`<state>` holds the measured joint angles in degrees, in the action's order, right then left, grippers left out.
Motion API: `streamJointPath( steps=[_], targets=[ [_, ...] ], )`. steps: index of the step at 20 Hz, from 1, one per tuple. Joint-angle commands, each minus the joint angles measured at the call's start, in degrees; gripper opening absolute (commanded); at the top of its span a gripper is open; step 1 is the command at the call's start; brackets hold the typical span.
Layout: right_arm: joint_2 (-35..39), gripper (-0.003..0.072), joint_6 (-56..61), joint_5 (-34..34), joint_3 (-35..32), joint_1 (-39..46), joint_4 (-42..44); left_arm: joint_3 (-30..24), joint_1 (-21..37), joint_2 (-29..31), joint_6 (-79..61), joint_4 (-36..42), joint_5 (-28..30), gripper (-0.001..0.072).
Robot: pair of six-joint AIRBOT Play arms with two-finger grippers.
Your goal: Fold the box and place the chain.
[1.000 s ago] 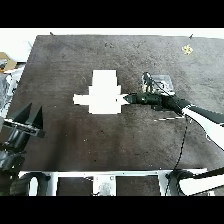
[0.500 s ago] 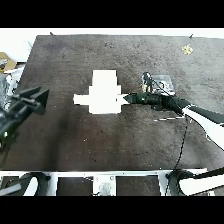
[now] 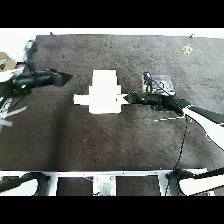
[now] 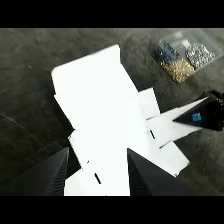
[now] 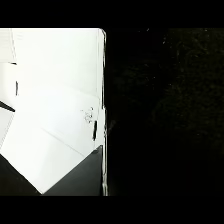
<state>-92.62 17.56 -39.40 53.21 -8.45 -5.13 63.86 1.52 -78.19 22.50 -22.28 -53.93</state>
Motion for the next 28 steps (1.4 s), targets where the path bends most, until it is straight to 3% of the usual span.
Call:
streamJointPath(
  steps=[1, 8, 14, 17, 24, 28],
  targets=[
    [-0.02, 0.0006, -0.07, 0.48, 0.0, -0.04, -0.22, 15.98, -3.17, -14.08, 12.26, -10.78, -8.09, 0.0346],
    [-0.02, 0.0007, -0.72, 0.44, 0.0, -0.04, -1.11, 40.04, -6.62, -32.72, 20.85, -16.96, -18.71, 0.0347],
    [0.0, 0.0007, -1.55, 0.22, 0.0, -0.07, -1.07, 51.78, -6.88, -44.22, 23.54, -16.5, -23.5, 0.0379],
    [0.0, 0.0007, -3.04, 0.2, 0.0, -0.04, -1.07, 53.64, -6.88, -47.91, 23.28, -13.7, -23.5, 0.0379],
    [0.0, 0.0007, -3.06, -0.44, 0.0, -0.07, -1.07, 53.57, -6.91, -54.14, 20.96, -1.42, -31.47, 0.0398],
    [0.0, 0.0007, -3.06, -0.46, 0.0, -0.07, -1.07, 53.57, -6.95, -55.43, 20.48, 0.5, -33.18, 0.0397]
  ],
)
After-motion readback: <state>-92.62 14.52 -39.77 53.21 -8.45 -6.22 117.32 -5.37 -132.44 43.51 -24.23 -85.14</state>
